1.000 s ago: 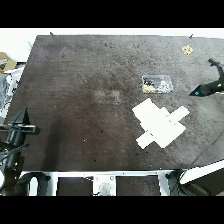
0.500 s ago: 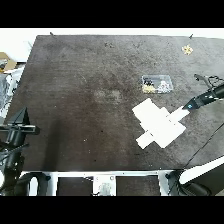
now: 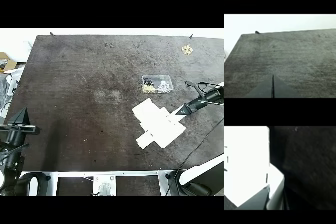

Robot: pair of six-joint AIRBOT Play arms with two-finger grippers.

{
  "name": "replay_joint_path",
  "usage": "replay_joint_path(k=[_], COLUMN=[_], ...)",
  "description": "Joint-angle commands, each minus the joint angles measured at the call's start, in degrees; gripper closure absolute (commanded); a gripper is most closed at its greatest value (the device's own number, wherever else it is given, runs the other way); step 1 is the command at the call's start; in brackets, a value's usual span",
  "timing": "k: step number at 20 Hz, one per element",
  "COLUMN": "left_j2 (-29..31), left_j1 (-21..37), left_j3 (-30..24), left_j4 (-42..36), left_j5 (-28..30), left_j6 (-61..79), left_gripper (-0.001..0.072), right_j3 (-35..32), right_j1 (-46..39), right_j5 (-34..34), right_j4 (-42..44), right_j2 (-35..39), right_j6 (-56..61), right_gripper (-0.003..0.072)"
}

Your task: Fold the box and place the chain.

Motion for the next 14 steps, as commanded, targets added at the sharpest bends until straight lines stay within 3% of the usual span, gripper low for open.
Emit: replay_joint_path(k=[1, 2, 5, 8, 14], left_j2=[0.07, 0.07, 0.07, 0.07, 0.07], left_j1=[0.02, 0.02, 0.02, 0.02, 0.02], left_j3=[0.0, 0.0, 0.0, 0.0, 0.0], left_j4=[0.02, 0.0, 0.0, 0.02, 0.0], left_j5=[0.0, 0.0, 0.0, 0.02, 0.0], left_j6=[0.02, 0.02, 0.02, 0.02, 0.02], left_gripper=[0.0698, 0.0698, 0.0698, 0.0698, 0.0698], right_j3=[-0.28, -0.31, -2.73, -10.4, -29.83], right_j1=[2.58, 3.04, 3.1, 3.13, 10.43], right_j5=[1.66, 3.02, 3.15, 2.01, -12.96], right_j4=[-2.6, -3.39, -0.39, 7.54, 32.28], right_j2=[-0.35, -0.33, 3.23, 10.36, 22.88], right_j6=[-1.36, -1.33, -0.22, -0.24, 4.7], right_gripper=[0.0606, 0.0679, 0.068, 0.0681, 0.0682])
